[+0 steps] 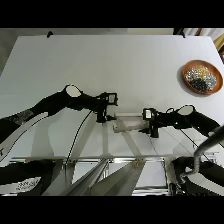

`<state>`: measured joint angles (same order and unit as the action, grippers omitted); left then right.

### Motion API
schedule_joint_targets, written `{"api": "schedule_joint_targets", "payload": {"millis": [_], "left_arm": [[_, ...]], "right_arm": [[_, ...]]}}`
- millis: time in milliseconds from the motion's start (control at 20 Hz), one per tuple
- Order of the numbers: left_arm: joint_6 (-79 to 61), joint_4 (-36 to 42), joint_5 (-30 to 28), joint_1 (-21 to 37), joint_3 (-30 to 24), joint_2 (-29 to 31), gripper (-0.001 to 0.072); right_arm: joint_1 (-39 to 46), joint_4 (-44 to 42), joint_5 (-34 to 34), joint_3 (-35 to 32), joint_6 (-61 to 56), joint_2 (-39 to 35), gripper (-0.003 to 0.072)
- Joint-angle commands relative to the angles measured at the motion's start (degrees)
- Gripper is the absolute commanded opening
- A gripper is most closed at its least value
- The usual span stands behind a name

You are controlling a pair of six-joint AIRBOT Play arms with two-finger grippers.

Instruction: Fold the box and place the chain.

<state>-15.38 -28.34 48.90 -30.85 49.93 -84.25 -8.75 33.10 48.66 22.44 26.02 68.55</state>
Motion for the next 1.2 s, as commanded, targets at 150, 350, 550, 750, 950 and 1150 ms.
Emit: {"api": "schedule_joint_targets", "payload": {"millis": [150, 350, 550, 750, 950, 1150], "left_arm": [[18.9, -17.7, 4.7, 5.6, 0.1, 8.6, 0.065], [35.1, -31.9, 16.5, 5.7, 0.1, 19.4, 0.0171], [36.6, -25.9, 27.5, 2.4, 0.0, 23.4, 0.0002], [39.9, -23.9, 13.6, -11.4, 0.0, 22.3, 0.0003], [46.4, -23.5, -8.9, -21.5, 0.0, 16.5, 0.0005], [54.4, -19.7, -26.2, -22.4, 0.0, 8.8, 0.0004]], "right_arm": [[0.0, 0.1, 0.0, 0.0, 0.2, 0.0, 0.0441], [0.0, 0.1, 0.0, 0.0, 0.2, 0.0, 0.0441], [0.0, 0.1, 0.0, 0.0, 0.2, 0.0, 0.0441], [0.0, 0.1, 0.0, 0.0, 0.2, 0.0, 0.0441], [0.0, 0.1, 0.0, 0.0, 0.2, 0.0, 0.0441], [0.0, 0.1, 0.0, 0.0, 0.2, 0.0, 0.0441]]}}
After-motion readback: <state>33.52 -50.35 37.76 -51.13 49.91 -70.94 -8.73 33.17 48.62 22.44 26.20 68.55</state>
